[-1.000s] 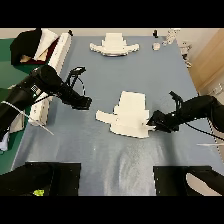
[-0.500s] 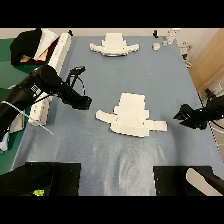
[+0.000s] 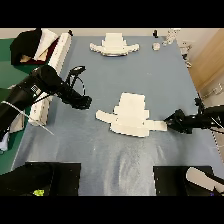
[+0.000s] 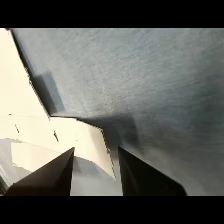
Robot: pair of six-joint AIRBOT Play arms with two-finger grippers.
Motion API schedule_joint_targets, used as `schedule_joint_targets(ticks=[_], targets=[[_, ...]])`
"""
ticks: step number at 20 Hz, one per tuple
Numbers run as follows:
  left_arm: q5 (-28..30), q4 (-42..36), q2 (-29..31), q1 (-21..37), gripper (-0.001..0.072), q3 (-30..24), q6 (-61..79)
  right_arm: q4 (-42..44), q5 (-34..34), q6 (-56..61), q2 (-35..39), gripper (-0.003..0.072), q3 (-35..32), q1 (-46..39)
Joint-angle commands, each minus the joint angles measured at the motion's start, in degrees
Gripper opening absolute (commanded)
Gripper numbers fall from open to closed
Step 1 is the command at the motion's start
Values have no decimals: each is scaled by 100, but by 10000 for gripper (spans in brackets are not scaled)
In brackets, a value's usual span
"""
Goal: Fold the box.
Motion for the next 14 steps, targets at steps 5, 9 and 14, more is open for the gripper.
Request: schedule_joint_targets(ticks=[5,9,14], targets=[[-50,-39,-4,0,13,0,-2,597,-295,-688,-304,402,-33,404],[-48,-313,-4,0,14,2,55,662,22,-739,-304,179,33,887],[-24,-380,-4,13,296,2,155,664,44,-905,-289,2,140,1504]])
